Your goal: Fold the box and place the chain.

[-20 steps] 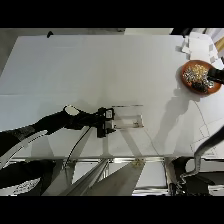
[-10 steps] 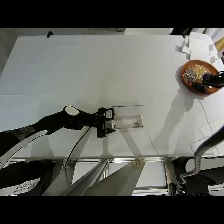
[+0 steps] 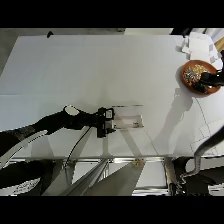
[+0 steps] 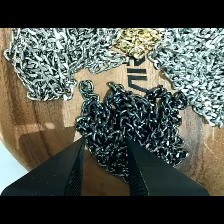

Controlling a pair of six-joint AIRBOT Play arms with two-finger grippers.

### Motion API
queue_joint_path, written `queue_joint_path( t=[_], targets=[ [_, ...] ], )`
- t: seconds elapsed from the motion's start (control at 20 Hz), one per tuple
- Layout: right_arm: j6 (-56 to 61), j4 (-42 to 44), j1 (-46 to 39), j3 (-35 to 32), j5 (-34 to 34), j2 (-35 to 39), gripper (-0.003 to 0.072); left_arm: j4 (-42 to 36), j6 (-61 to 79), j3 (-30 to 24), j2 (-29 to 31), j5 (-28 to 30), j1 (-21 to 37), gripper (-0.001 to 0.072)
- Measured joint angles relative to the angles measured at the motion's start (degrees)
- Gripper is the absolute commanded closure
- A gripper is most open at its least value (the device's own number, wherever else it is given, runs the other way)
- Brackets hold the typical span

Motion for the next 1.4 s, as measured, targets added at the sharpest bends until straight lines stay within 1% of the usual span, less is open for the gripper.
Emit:
queue_joint_path(
  t=[0.1, 0.15, 0.25, 0.3, 0.35, 0.4, 0.65, 0.8, 1.1, 1.25, 1.4],
  targets=[
    [-0.2, 0.0, 0.0, 0.0, 0.7, -0.6, 0.0499, 0.0, 0.0, 0.0, 0.0, 0.0, 0.0, 0.0397],
    [-0.2, 0.0, 0.0, 0.0, 1.0, -1.0, 0.0514, 0.0, 0.0, 0.0, 0.0, 0.0, 0.0, 0.0397],
    [-0.2, 0.1, 0.0, 0.0, 1.3, -1.8, 0.0523, 0.0, 0.0, 0.0, 0.0, 0.0, 0.0, 0.0397],
    [-0.2, 0.2, 0.0, 0.0, 1.3, -2.0, 0.0573, 0.0, 0.0, 0.0, 0.0, 0.0, 0.0, 0.0397],
    [0.0, 0.1, 0.0, 0.0, 1.2, -2.2, 0.0654, 0.0, 0.0, 0.0, 0.0, 0.0, 0.0, 0.0397],
    [0.1, 0.1, 0.0, 0.0, 1.2, -2.4, 0.0672, 0.0, 0.0, 0.0, 0.0, 0.0, 0.0, 0.0397],
    [0.3, 0.7, 0.0, 0.0, 1.9, -2.1, 0.0672, 0.0, 0.0, 0.0, 0.0, 0.0, 0.0, 0.0397],
    [-0.6, 2.6, 0.0, 0.0, 3.1, 0.0, 0.0672, 0.0, 0.0, 0.0, 0.0, 0.0, 0.0, 0.0397],
    [-8.4, 11.8, 0.9, 0.0, 8.6, 9.3, 0.0672, 0.0, 0.0, 0.0, 0.0, 0.0, 0.0, 0.0397],
    [-11.1, 14.7, 3.8, 0.0, 13.1, 14.9, 0.0672, 0.0, 0.0, 0.0, 0.0, 0.0, 0.0, 0.0397],
    [-12.2, 16.1, 8.4, 0.1, 18.4, 20.0, 0.0672, 0.0, 0.0, 0.0, 0.0, 0.0, 0.0, 0.0397]
  ],
)
